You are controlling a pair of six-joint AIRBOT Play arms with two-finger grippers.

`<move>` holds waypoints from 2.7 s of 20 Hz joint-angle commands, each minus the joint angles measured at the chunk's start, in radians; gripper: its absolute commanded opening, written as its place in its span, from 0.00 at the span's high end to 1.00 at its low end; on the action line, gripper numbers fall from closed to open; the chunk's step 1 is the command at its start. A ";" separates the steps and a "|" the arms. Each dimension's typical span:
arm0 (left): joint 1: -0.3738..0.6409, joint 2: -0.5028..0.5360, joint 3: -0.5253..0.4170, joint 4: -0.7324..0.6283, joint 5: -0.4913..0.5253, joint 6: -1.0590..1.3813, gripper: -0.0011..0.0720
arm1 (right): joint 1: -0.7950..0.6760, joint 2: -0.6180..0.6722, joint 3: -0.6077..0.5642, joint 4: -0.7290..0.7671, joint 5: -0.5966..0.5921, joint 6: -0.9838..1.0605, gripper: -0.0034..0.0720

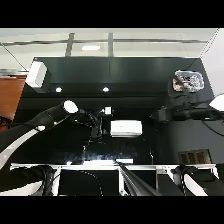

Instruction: Fold the box and place the chain.

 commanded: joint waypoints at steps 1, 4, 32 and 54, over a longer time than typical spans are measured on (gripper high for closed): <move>0.031 0.070 0.001 0.014 -0.063 -0.022 0.01 | -0.160 0.100 0.016 -0.069 0.087 0.001 0.95; 0.027 0.170 0.001 0.048 -0.079 -0.144 0.01 | -0.176 0.112 0.015 -0.077 0.094 0.001 0.94; -0.244 -0.124 0.312 0.167 -0.047 -0.440 0.02 | -0.174 0.111 -0.004 -0.086 0.021 -0.004 0.94; -0.361 -0.161 0.314 0.446 -0.008 -0.612 0.59 | -0.175 0.111 -0.004 -0.114 0.025 0.008 0.94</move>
